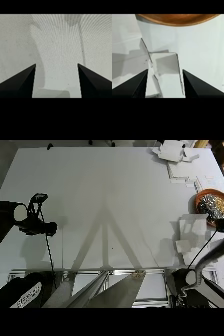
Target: Fold the box and place the chain.
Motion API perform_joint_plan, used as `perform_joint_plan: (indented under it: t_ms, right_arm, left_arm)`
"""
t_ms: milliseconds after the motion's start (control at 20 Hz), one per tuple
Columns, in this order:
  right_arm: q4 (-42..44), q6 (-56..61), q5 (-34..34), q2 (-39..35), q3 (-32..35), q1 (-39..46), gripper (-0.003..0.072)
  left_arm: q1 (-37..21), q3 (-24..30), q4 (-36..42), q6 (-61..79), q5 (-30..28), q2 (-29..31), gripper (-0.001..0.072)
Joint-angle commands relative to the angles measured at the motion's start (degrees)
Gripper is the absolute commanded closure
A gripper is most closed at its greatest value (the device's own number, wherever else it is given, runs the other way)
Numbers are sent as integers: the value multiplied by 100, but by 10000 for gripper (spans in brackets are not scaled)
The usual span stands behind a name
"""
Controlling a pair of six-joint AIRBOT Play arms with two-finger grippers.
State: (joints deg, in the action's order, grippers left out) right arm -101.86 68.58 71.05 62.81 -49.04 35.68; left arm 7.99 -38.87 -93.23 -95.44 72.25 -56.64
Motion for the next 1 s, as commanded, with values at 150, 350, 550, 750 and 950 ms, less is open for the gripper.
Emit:
perform_joint_plan:
  t_ms: [150, 350, 550, 750, 950]
  right_arm:
    - [-267, -459, 140, 378, 175, 450, 208]
    - [-481, -446, 37, 638, 179, 450, 231]
    - [-839, -81, 52, 793, 181, 450, 304]
    - [-763, 61, 190, 892, 205, 424, 552]
    - [-466, 365, 708, 730, 205, -177, 665]
  left_arm:
    - [-4, 4, -2, 2, -2, 4, 131]
    - [-4, 2, 0, 2, 0, 4, 131]
    - [-4, 4, 0, 2, 0, 4, 131]
    - [-4, 2, 0, 2, -2, 4, 131]
    - [-4, 4, 0, 2, -2, 4, 131]
